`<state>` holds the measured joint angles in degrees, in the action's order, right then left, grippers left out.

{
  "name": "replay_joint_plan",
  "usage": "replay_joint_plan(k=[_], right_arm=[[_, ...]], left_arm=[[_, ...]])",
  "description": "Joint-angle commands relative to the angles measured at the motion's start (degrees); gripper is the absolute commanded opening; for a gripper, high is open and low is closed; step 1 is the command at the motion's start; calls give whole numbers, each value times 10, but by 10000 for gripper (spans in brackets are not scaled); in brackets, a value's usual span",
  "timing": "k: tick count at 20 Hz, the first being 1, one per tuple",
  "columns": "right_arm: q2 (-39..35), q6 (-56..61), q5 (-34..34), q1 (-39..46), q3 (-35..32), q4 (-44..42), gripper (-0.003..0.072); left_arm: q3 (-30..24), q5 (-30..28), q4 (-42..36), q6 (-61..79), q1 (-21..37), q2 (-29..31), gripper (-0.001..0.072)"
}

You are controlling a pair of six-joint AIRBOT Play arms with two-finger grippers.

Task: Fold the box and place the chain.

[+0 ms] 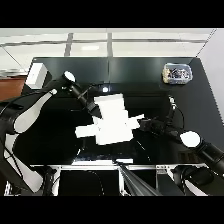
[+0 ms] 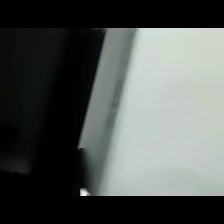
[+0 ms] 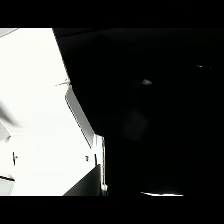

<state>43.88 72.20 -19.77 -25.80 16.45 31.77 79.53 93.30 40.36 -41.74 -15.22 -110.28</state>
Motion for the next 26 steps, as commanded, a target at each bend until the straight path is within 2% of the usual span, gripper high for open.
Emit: replay_joint_plan(k=[1,4,5,6,7,10,12,13,15,17,20,23,26], right_arm=[[0,0,0,0,0,0,19],[0,0,3,0,0,16,33],[0,0,10,0,0,17,298],[-1,0,13,5,2,23,670],[-2,-5,-4,16,14,58,708],[-2,-6,-139,73,86,240,708],[-2,-13,-232,103,137,353,701],[-2,-38,-257,108,148,383,701],[0,-132,-261,103,144,376,701],[0,-233,-229,85,134,359,701],[2,-355,-189,43,118,353,701],[24,-420,-212,18,117,314,701],[41,-531,-220,9,117,233,701]], left_arm=[[5,3,19,15,-6,-2,65],[14,32,1,17,1,-1,24],[17,36,-4,14,3,2,23],[17,35,-3,12,4,10,23],[17,35,-3,8,4,21,21],[-6,5,-3,14,1,80,20],[-78,-60,-8,62,-5,149,20],[-120,-100,-8,95,-10,185,20],[-200,-207,-3,180,-28,252,21],[-229,-274,-3,253,-45,271,24],[-228,-313,0,371,-68,252,24],[-228,-354,51,355,-85,243,25],[-228,-362,88,327,-89,242,24]])
